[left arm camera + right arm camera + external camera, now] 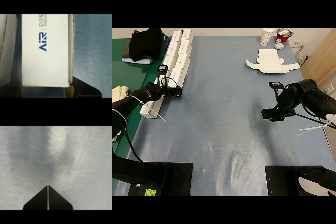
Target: Fold the box.
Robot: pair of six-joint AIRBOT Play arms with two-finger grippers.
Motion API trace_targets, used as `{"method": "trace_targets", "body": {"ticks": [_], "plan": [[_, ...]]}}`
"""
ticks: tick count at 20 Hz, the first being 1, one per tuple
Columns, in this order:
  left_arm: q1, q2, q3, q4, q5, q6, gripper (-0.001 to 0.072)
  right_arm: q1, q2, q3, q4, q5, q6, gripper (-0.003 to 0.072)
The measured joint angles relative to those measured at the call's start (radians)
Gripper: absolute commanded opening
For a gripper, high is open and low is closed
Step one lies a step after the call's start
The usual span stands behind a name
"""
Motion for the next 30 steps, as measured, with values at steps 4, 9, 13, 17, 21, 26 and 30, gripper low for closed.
{"method": "trace_targets", "body": {"ticks": [4,9,13,17,21,26,30], "plan": [[0.000,0.000,0.000,0.000,-0.001,0.000,0.0654,0.000,0.000,0.000,0.000,0.000,0.000,0.0017],[0.000,0.000,0.000,0.000,-0.007,0.000,0.0701,0.000,0.000,0.000,0.000,0.000,0.000,0.0018],[0.001,0.019,0.000,0.002,-0.049,0.000,0.0701,0.000,0.000,0.000,0.000,0.000,0.000,0.0018],[0.002,0.091,0.000,0.020,-0.150,-0.002,0.0701,0.000,0.000,0.000,0.000,0.000,0.000,0.0017],[0.002,0.208,0.000,0.107,-0.295,-0.077,0.0700,0.000,0.000,0.000,0.000,0.000,0.000,0.0017],[0.002,0.392,0.000,0.267,-0.520,-0.236,0.0035,0.000,0.000,0.000,0.000,0.000,0.000,0.0017],[-0.001,0.534,0.000,0.278,-0.737,-0.302,0.0011,0.000,0.000,0.000,0.000,0.000,0.000,0.0017]]}}
